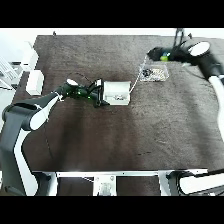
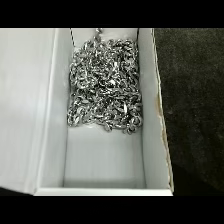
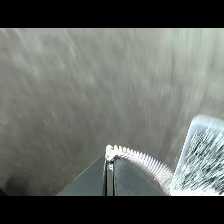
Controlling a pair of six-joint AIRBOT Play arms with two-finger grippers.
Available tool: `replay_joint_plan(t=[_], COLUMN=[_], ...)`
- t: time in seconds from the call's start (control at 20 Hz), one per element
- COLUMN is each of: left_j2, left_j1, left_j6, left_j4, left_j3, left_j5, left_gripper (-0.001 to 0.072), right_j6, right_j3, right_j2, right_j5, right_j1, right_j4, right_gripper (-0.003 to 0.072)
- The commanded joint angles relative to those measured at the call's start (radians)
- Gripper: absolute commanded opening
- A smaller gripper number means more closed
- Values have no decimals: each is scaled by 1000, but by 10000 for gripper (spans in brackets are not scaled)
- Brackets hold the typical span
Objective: Fold the box and place the chain.
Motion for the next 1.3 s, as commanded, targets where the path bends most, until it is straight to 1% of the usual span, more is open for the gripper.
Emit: replay_joint_plan(t=[0.0,0.15,0.3,0.5,0.75,0.9,1.15,1.25], left_j2=[0,0,0,0,0,0,0,0], left_j1=[0,0,0,0,0,0,0,0], left_j6=[0,0,0,0,0,0,0,0], left_j4=[0,0,0,0,0,0,0,0], left_j3=[0,0,0,0,0,0,0,0], left_j5=[0,0,0,0,0,0,0,0], left_gripper=[404,404,404,404,404,404,404,404], right_j6=[40,42,42,43,45,54,54,53], right_j3=[1,1,1,-2,-54,-127,-310,-381], right_j2=[212,316,364,368,368,367,363,348], right_j5=[22,48,99,155,148,92,-87,-151], right_j1=[21,58,102,174,277,315,350,369], right_j4=[-126,-163,-167,-167,-166,-166,-153,-121], right_gripper=[14,14,15,15,15,15,15,15])
